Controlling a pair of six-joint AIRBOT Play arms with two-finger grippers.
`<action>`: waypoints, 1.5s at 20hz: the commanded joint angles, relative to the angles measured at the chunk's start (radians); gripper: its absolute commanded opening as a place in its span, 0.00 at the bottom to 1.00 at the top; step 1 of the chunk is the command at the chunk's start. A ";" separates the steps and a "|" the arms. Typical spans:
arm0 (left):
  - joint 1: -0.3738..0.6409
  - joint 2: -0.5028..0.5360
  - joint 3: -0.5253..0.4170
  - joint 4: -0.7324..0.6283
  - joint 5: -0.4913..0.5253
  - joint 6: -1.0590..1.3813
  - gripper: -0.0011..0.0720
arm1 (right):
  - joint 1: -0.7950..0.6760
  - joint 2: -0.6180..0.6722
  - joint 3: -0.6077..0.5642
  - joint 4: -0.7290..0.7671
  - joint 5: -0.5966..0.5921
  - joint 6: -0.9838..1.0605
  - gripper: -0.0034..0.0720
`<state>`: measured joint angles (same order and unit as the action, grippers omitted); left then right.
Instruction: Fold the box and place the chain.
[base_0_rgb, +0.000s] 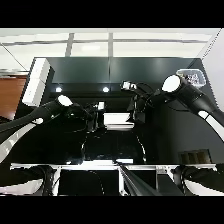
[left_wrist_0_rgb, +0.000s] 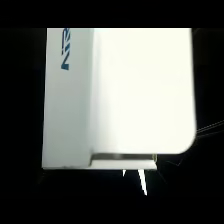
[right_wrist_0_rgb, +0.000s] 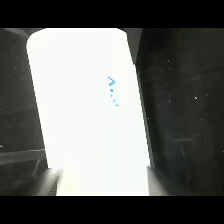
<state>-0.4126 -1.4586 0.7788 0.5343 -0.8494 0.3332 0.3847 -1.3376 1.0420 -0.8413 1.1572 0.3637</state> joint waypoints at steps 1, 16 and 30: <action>0.000 -0.001 0.001 0.000 0.000 0.000 0.52 | 0.010 -0.001 -0.008 -0.008 -0.035 -0.016 0.66; 0.000 -0.001 0.001 0.000 0.000 0.000 0.52 | 0.010 0.000 -0.034 -0.005 -0.019 -0.013 0.44; 0.000 -0.001 0.001 0.000 0.000 0.000 0.52 | 0.010 0.041 -0.034 -0.031 -0.044 -0.016 0.20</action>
